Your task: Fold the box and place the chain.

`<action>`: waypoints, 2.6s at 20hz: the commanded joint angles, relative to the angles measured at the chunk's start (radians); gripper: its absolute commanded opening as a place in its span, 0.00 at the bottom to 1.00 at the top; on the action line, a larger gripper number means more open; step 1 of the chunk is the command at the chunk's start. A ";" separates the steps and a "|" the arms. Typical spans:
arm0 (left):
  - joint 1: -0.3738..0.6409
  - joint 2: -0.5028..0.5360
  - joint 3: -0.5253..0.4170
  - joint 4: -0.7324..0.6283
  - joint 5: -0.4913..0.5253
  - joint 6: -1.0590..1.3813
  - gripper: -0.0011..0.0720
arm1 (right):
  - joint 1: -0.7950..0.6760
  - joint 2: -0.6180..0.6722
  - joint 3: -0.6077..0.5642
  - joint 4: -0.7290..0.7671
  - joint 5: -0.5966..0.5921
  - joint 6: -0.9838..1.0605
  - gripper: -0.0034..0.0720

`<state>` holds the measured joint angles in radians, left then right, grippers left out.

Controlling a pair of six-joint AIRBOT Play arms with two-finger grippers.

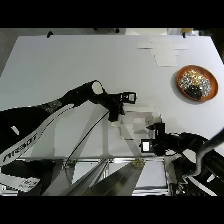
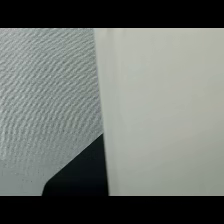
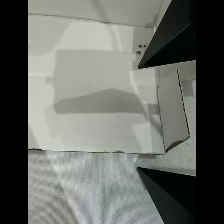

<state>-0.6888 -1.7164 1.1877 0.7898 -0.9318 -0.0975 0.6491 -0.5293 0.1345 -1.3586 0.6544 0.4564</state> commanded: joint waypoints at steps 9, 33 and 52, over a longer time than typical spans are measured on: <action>-0.001 -0.001 0.000 0.000 0.000 0.000 0.03 | 0.007 -0.005 -0.008 -0.138 -0.071 0.097 0.96; -0.001 -0.001 0.000 0.000 0.000 0.000 0.03 | -0.391 -0.056 0.099 0.226 0.014 -0.248 0.96; -0.001 0.000 0.000 0.000 0.000 0.000 0.03 | -0.594 -0.439 0.204 0.667 0.120 -0.809 0.96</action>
<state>-0.6888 -1.7164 1.1877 0.7898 -0.9314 -0.0978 0.0616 -0.9127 0.3363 -0.7586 0.7433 -0.2173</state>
